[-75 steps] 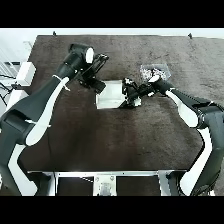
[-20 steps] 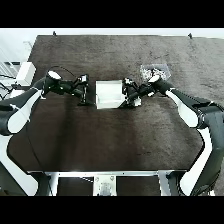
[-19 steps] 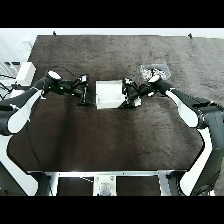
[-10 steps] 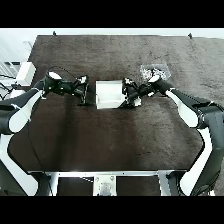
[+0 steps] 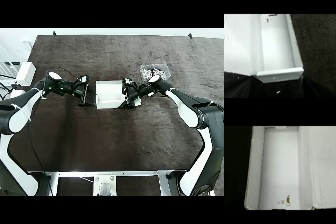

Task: Fold the box and place the chain.

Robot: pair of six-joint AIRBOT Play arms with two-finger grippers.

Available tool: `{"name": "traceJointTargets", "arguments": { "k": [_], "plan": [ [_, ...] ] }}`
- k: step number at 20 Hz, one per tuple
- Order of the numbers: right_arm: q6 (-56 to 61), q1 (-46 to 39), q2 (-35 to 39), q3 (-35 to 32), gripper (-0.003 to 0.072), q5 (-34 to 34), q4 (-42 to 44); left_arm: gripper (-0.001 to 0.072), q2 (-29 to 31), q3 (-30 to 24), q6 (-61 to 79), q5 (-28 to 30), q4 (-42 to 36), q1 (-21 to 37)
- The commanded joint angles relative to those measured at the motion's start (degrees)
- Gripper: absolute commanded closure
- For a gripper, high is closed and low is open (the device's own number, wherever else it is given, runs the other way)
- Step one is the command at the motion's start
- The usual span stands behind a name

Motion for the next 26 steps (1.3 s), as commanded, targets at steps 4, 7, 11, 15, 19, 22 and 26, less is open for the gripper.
{"name": "traceJointTargets", "arguments": {
  "k": [4, 7, 11, 15, 19, 22, 26],
  "plan": [
    [0.0, 0.0, 0.0, 0.0, 0.0097, 0.0, 0.0, -0.0011, -1.4, 0.0, -2.6, -1.4, 0.3, 0.0],
    [0.0, 0.0, 0.0, 0.0, 0.0097, 0.0, 0.0, -0.0011, -2.3, 0.0, -0.9, -1.6, -0.1, 0.0],
    [0.0, 0.0, 0.0, 0.0, 0.0097, 0.0, 0.0, -0.0011, -2.3, 0.0, 1.7, -1.4, -2.7, 0.0],
    [0.0, 0.0, 0.0, 0.0, 0.0097, 0.0, 0.0, -0.0011, -2.3, 0.0, 1.7, 1.0, -2.8, 0.0],
    [0.0, 0.0, 0.0, 0.0, 0.0097, 0.0, 0.0, -0.0011, -2.8, 0.0, 1.8, 0.5, -3.0, 0.0],
    [0.0, 0.0, 0.0, 0.0, 0.0097, 0.0, 0.0, -0.0011, -2.8, 0.0, 1.7, 0.7, -3.1, 0.0],
    [0.0, 0.0, 0.0, 0.0, 0.0097, 0.0, 0.0, -0.0011, -2.8, 0.0, 1.6, 1.1, -3.2, -0.1]
  ]
}}
